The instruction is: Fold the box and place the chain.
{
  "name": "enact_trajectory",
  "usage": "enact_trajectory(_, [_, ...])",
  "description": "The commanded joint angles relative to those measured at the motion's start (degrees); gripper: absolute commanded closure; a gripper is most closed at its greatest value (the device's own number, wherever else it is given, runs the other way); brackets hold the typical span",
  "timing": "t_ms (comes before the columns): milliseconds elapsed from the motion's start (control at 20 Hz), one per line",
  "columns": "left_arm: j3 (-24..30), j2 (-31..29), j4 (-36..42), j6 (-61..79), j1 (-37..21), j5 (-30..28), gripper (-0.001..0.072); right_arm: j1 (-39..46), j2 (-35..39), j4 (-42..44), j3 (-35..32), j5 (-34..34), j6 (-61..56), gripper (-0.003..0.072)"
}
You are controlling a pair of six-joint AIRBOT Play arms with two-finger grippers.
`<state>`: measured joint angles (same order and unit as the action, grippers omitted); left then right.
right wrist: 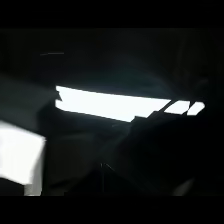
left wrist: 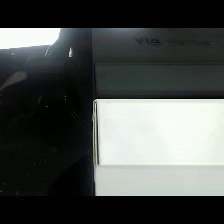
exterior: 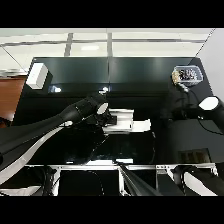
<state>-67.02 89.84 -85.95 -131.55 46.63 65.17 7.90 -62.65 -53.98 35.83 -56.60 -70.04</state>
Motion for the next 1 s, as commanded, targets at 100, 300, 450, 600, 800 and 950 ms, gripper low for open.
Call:
enact_trajectory(100, [-0.02, 0.00, -0.07, -0.07, 0.02, 0.07, 0.0679, 3.10, -10.91, 13.97, -3.19, -6.54, 0.94, 0.0675])
enact_trajectory(300, [-0.02, 0.00, -0.07, -0.07, 0.02, 0.04, 0.0679, -10.32, -18.16, 26.08, -2.34, -5.57, 10.64, 0.0674])
enact_trajectory(450, [-0.02, 0.00, -0.07, -0.09, 0.02, 0.04, 0.0679, -12.59, -18.18, 23.58, 0.85, -7.54, 10.78, 0.0673])
enact_trajectory(600, [-0.02, 0.00, -0.07, -0.09, 0.02, 0.04, 0.0679, -12.20, -18.16, 19.63, 6.29, -16.26, 10.75, 0.0106])
enact_trajectory(800, [-0.02, 0.00, -0.07, -0.07, 0.02, 0.02, 0.0679, -12.61, -18.14, 19.34, 10.75, -20.96, 9.44, 0.0124])
enact_trajectory(950, [-0.02, 0.00, -0.07, -0.07, 0.02, 0.04, 0.0679, -15.32, -18.14, 19.28, 11.30, -19.63, 8.02, 0.0146])
